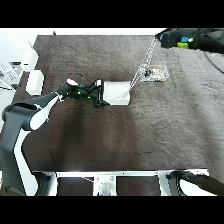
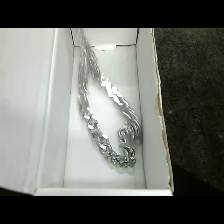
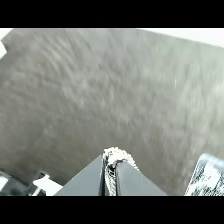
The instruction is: Fold the box and place the chain.
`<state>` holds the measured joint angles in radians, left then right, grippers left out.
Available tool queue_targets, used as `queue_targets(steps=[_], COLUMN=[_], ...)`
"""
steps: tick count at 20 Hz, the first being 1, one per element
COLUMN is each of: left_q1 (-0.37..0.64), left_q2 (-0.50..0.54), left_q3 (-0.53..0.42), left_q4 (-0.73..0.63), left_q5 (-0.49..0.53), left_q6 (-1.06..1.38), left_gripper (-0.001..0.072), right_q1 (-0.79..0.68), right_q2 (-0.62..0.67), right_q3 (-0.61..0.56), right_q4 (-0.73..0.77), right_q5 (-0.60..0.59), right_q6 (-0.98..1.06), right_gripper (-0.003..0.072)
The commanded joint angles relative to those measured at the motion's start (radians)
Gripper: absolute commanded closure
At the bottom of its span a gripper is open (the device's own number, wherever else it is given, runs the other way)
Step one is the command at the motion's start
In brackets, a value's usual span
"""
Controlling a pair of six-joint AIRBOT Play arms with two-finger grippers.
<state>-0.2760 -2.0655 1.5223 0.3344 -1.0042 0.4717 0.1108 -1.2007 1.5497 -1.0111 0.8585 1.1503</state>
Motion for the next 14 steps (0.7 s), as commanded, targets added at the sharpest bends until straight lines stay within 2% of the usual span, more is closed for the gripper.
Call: queue_targets(steps=[1, 8, 14], left_q1=[0.0, 0.0, 0.0], left_q2=[0.0, 0.0, 0.0], left_q3=[0.0, 0.0, 0.0], left_q4=[0.0, 0.0, -0.002], left_q5=[0.0, -0.002, -0.002], left_q6=[0.0, 0.0, 0.0], left_gripper=[0.0305, 0.0305, 0.0305], right_q1=[0.061, 0.173, 0.227], right_q2=[0.129, 0.155, 0.138], right_q3=[0.0, -0.003, -0.003], right_q4=[-0.058, -0.065, -0.072], right_q5=[0.01, 0.04, 0.003], right_q6=[0.021, 0.028, 0.028], right_gripper=[0.0672, 0.0672, 0.0672])
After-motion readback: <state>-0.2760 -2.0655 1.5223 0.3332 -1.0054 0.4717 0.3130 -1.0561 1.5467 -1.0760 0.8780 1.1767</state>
